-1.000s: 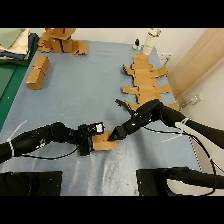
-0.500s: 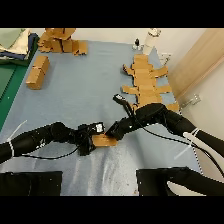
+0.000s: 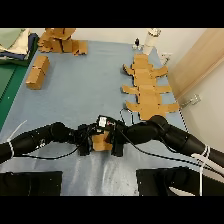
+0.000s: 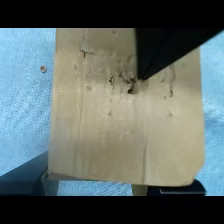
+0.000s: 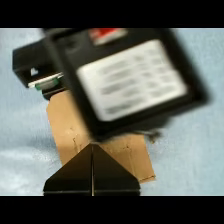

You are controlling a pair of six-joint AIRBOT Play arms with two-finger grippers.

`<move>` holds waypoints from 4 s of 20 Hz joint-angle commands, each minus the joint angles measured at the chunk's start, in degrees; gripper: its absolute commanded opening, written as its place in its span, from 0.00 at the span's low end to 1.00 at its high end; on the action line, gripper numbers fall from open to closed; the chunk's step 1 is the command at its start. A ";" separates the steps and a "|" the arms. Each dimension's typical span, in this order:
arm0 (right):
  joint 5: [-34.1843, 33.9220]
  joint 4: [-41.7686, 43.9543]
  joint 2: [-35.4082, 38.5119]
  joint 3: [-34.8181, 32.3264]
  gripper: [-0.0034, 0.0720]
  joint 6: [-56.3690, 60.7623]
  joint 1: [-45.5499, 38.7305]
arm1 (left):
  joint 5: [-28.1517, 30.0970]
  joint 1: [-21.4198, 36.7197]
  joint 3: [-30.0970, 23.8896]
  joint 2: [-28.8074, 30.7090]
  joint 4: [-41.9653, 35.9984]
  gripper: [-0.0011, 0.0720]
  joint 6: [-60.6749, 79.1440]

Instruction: Fold the box.

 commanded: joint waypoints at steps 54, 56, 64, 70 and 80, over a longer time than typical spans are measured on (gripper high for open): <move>12.63 -8.85 2.78 -5.49 0.71 -5.75 5.73 | 0.00 0.00 0.00 0.00 0.02 0.71 -0.02; 12.66 -9.92 2.12 -5.49 0.71 -6.49 6.05 | -0.02 0.00 0.00 0.00 0.02 0.71 0.00; 12.94 -15.41 0.98 -5.46 0.71 -7.93 7.02 | 0.02 0.00 0.00 0.00 0.02 0.71 0.00; 12.92 -16.37 0.98 -5.46 0.49 -7.93 7.04 | 0.02 0.00 0.00 0.00 0.02 0.71 0.00; 12.96 -17.25 5.35 -5.46 0.41 -7.91 7.67 | 0.02 0.00 0.00 0.00 0.02 0.71 0.00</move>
